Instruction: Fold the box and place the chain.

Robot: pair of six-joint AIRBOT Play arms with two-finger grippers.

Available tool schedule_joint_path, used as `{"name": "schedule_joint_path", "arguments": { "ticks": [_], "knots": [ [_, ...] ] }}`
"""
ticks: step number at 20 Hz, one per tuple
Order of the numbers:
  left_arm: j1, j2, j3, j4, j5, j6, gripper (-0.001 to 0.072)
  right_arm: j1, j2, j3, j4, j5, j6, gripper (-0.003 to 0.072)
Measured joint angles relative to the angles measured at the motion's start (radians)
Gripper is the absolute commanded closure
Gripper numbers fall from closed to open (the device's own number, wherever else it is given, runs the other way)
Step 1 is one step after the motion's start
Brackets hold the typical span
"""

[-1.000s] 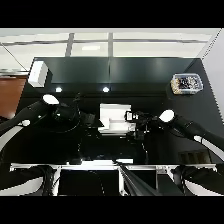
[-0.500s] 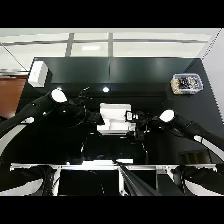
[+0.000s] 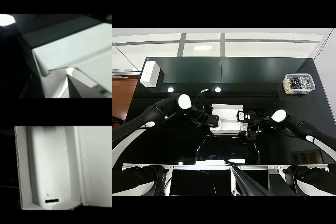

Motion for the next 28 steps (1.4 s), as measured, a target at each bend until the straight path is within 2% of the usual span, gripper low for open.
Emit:
{"name": "schedule_joint_path", "arguments": {
  "ticks": [8, 13, 18, 28],
  "knots": [
    [-0.114, -0.008, 0.033, 0.205, -0.003, -0.226, 0.0214, 0.000, 0.000, 0.000, 0.000, 0.000, 0.000, 0.0560],
    [-0.164, -0.087, 0.108, 0.316, -0.072, -0.334, 0.0214, 0.000, 0.000, 0.000, 0.000, 0.000, 0.000, 0.0560],
    [-0.184, -0.156, 0.171, 0.353, -0.138, -0.395, 0.0214, 0.000, 0.000, 0.000, 0.000, 0.000, 0.000, 0.0560],
    [-0.197, -0.180, 0.199, 0.371, -0.163, -0.477, 0.0214, 0.000, 0.000, 0.000, 0.000, 0.000, 0.000, 0.0560]
  ]
}}
